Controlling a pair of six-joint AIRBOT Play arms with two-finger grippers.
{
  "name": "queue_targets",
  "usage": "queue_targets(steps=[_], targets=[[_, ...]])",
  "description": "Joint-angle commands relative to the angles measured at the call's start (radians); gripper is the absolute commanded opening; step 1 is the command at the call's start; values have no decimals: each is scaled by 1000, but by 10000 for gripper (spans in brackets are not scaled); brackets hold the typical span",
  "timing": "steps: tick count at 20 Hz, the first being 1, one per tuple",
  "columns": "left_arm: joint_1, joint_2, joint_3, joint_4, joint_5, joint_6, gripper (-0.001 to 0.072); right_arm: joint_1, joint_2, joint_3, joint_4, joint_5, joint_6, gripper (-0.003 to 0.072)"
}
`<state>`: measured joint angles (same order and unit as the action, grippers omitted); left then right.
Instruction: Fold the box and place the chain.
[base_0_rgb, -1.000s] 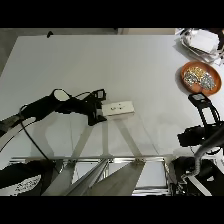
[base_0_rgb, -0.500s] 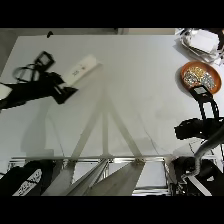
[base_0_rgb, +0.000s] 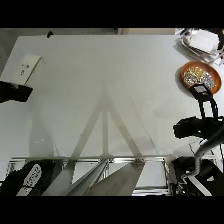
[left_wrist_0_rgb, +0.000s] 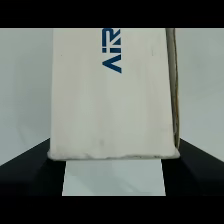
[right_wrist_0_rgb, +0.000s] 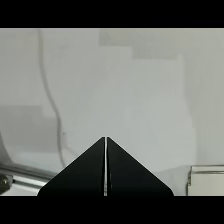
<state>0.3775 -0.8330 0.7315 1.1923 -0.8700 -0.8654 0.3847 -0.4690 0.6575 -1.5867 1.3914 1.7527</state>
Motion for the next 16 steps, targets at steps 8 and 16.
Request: queue_targets(steps=[8,16], targets=[[135,-172,-87,92,-3,-178,7,0,1,0,5,-24,1,13],[134,-188,-160,110,53,-171,66,0,1,0,28,-23,1,29]])
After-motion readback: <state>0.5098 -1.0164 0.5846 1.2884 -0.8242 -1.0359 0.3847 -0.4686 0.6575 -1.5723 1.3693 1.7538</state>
